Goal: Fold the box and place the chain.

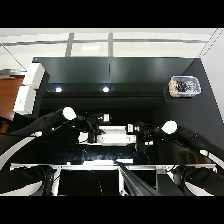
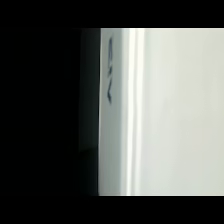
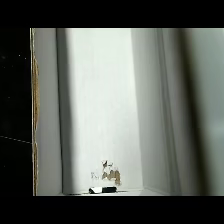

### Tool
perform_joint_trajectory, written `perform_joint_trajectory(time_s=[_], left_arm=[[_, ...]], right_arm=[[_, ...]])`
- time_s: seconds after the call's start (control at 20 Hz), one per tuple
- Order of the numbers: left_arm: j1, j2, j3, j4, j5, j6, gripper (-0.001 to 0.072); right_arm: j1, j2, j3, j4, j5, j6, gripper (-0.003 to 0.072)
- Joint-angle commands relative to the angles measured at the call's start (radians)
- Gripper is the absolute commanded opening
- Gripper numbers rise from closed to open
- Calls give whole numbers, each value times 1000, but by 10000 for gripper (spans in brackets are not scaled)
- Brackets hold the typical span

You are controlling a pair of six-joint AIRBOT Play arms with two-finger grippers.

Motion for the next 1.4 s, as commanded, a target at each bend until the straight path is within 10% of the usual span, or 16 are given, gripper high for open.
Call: perform_joint_trajectory(time_s=[0.0,1.05,1.15,1.35], left_arm=[[0,-1,1,1,0,0,29],[-2,-2,1,0,-3,0,29],[-6,-2,1,0,-6,0,29],[-7,-2,1,1,-36,-3,120]], right_arm=[[0,-1,0,-4,5,3,592],[0,0,0,-41,-2,23,589],[0,0,0,-42,7,23,385],[0,0,0,-42,16,22,353]])
